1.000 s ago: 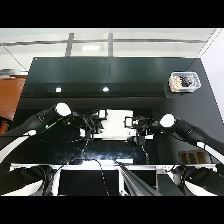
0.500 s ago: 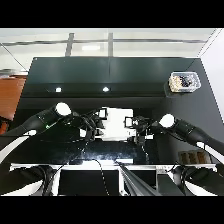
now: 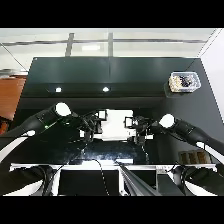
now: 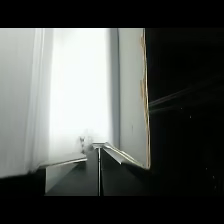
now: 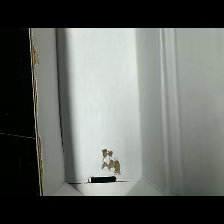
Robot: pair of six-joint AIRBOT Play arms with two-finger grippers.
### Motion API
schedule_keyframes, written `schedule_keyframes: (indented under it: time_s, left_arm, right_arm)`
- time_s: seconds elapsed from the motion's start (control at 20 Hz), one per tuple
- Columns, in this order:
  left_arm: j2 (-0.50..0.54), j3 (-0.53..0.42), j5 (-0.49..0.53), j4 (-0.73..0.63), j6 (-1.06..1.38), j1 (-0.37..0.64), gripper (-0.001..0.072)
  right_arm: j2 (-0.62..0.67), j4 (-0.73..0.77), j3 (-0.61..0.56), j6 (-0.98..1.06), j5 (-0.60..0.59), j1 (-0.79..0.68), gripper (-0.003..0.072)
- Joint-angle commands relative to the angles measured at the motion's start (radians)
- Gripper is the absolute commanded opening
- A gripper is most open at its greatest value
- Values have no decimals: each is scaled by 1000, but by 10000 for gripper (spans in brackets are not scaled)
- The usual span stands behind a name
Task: Fold the box and place the chain.
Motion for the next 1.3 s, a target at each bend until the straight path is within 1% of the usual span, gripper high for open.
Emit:
schedule_keyframes:
  time_s: [0.0, 0.05, 0.15, 0.25, 0.3, 0.4, 0.45, 0.55, 0.6, 0.7, 0.75, 0.85, 0.95, 1.1, 1.25]
  left_arm:
    - [82, 17, -38, 152, -150, 40, 28]
    - [133, 18, -40, 189, -206, 70, 28]
    - [219, 18, -90, 214, -304, 147, 30]
    - [260, 18, -152, 211, -541, 260, 30]
    - [261, 17, -182, 219, -667, 328, 30]
    - [245, 11, -275, 234, -842, 478, 30]
    - [232, 1, -295, 233, -923, 545, 30]
    - [211, -59, -256, 195, -1172, 638, 30]
    - [203, -100, -234, 171, -1256, 663, 31]
    - [184, -177, -188, 108, -1256, 667, 31]
    - [170, -210, -180, 66, -1253, 660, 31]
    - [131, -255, -177, -31, -1172, 634, 32]
    - [96, -272, -127, -95, -1162, 591, 31]
    - [40, -272, -40, -169, -1157, 496, 31]
    - [-11, -271, -6, -193, -1143, 417, 31]
  right_arm:
    - [0, 0, 0, 0, -2, 1, 293]
    - [0, 0, 0, 0, -6, 1, 292]
    - [0, 0, 0, 0, -18, 1, 293]
    - [0, 1, 0, 0, -26, 1, 293]
    - [0, 1, 0, 0, -26, 1, 293]
    - [0, 1, 0, 0, -26, 1, 292]
    - [0, 1, 0, 0, -26, 1, 293]
    - [0, 1, 0, 0, -27, 1, 292]
    - [0, 1, 0, 0, -27, 1, 292]
    - [0, 1, 0, 1, -27, 1, 292]
    - [0, 1, 0, 1, -26, 1, 292]
    - [0, 1, 0, 1, -26, 1, 292]
    - [0, 1, 0, 1, -27, 1, 292]
    - [0, 1, 0, 1, -27, 1, 293]
    - [0, 1, 0, 1, -26, 1, 292]
